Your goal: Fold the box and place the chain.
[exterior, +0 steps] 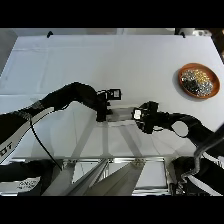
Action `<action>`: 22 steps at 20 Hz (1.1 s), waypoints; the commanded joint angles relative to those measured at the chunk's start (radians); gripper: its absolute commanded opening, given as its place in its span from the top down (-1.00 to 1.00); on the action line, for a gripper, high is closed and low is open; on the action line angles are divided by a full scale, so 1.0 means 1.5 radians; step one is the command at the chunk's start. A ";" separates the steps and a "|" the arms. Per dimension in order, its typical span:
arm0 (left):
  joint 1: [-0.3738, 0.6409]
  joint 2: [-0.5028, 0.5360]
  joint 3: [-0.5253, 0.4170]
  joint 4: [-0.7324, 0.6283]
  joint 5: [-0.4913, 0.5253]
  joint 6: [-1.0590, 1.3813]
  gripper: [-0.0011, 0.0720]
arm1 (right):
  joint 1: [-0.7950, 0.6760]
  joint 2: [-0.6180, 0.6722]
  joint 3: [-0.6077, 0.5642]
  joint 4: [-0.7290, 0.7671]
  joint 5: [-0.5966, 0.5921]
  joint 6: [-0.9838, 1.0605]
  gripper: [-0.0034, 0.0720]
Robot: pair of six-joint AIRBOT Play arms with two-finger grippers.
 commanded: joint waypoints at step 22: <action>0.000 0.000 0.000 0.000 0.001 0.001 0.92 | -0.079 -0.107 0.003 0.294 0.009 -0.370 -0.93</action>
